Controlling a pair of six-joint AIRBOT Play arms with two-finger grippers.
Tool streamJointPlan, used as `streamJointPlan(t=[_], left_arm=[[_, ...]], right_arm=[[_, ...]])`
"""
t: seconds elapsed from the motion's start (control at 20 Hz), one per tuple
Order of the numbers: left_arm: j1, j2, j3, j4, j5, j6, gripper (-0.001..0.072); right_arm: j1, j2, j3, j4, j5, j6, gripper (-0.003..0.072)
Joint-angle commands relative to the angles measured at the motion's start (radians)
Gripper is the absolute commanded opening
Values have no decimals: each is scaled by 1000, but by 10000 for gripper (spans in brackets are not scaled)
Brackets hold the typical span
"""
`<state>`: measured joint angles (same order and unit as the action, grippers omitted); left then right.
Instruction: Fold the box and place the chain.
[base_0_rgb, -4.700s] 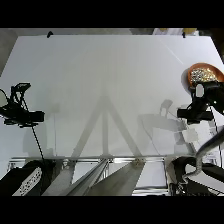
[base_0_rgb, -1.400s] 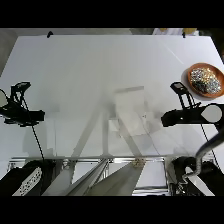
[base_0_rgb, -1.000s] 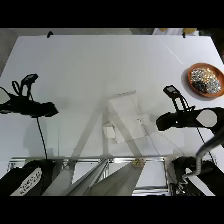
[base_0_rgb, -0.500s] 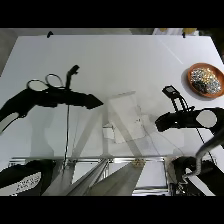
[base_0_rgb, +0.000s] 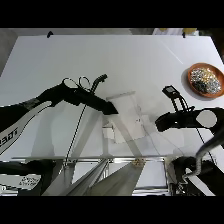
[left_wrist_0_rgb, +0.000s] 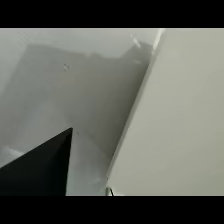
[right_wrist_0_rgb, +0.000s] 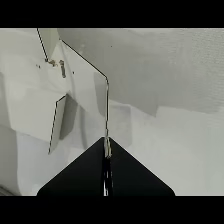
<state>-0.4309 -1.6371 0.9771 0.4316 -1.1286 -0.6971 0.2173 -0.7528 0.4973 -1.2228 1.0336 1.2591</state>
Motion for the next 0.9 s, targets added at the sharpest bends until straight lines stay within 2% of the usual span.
streamJointPlan(t=[0.0, 0.05, 0.15, 0.2, 0.25, 0.4, 0.5, 0.55, 0.6, 0.8, 0.85], left_arm=[[-12, -13, 8, 39, -57, 41, 397], [-16, -13, 8, 37, -58, 71, 327], [-19, -11, 8, 37, -60, 164, 121], [-19, -11, 12, 37, -72, 217, 40], [-19, -9, 16, 36, -84, 273, 4], [-21, 26, 17, 38, -87, 456, 3], [-36, 65, 18, 61, -55, 603, 3], [-51, 83, 18, 80, -11, 608, 3], [-71, 98, 18, 108, 39, 609, 3], [-175, 105, 17, 256, 174, 652, 2], [-200, 105, 17, 285, 218, 653, 2]], right_arm=[[1, 1, 0, 0, -3, 0, 23], [1, 1, 0, 0, -2, 0, 23], [1, 1, 0, 1, -2, 0, 23], [1, 1, 0, 1, -1, 0, 23], [1, 1, 1, 1, -1, 0, 23], [1, 1, 2, 31, -1, 0, 44], [1, 2, 16, 49, 13, -1, 252], [1, 5, 31, 49, 28, -1, 331], [1, 9, 49, 47, 41, -5, 361], [1, 49, 134, -17, 79, -11, 372], [1, 64, 143, -41, 78, -11, 396]])
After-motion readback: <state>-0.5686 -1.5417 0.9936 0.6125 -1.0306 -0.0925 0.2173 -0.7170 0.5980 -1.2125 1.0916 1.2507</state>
